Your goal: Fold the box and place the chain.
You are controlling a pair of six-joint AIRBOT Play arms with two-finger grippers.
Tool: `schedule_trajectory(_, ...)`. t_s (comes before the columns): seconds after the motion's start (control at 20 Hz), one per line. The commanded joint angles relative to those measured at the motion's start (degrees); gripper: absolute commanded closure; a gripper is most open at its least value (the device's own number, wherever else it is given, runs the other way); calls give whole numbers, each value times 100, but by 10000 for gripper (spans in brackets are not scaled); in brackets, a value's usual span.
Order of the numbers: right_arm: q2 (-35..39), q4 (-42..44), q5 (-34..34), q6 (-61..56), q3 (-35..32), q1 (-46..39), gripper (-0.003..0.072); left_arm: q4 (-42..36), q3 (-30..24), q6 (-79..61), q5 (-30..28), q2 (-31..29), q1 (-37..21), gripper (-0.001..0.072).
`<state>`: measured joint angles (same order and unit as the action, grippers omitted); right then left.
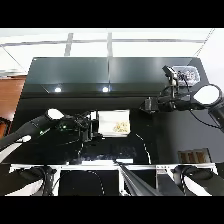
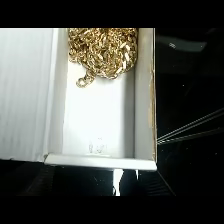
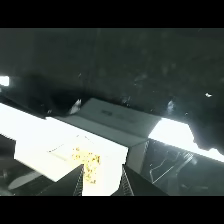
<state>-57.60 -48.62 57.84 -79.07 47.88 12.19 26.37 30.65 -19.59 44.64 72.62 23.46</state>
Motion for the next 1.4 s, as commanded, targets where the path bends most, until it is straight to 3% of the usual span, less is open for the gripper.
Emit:
schedule_trajectory(0.0,-7,-120,-293,-2,-13,33,402,17,4,-35,-68,2,61,307)
schedule_trajectory(0.15,-146,-142,-968,-2,-11,151,398,17,4,-33,-72,2,61,307)
schedule_trajectory(0.2,-278,-22,-1150,-4,-9,155,154,17,4,-33,-72,2,61,307)
schedule_trajectory(0.25,-431,162,-1228,76,0,153,-31,17,4,-33,-72,2,61,307)
schedule_trajectory(0.5,-857,1399,-1060,2426,7,520,-30,17,4,-35,-70,2,61,307)
schedule_trajectory(0.9,-863,293,-37,4472,7,699,-30,17,4,-33,-70,2,61,307)
schedule_trajectory(1.15,-866,247,-131,6033,7,1141,-30,17,4,-35,-70,2,61,307)
schedule_trajectory(1.35,-868,247,-221,6179,4,1290,-30,20,4,-35,-68,2,61,307)
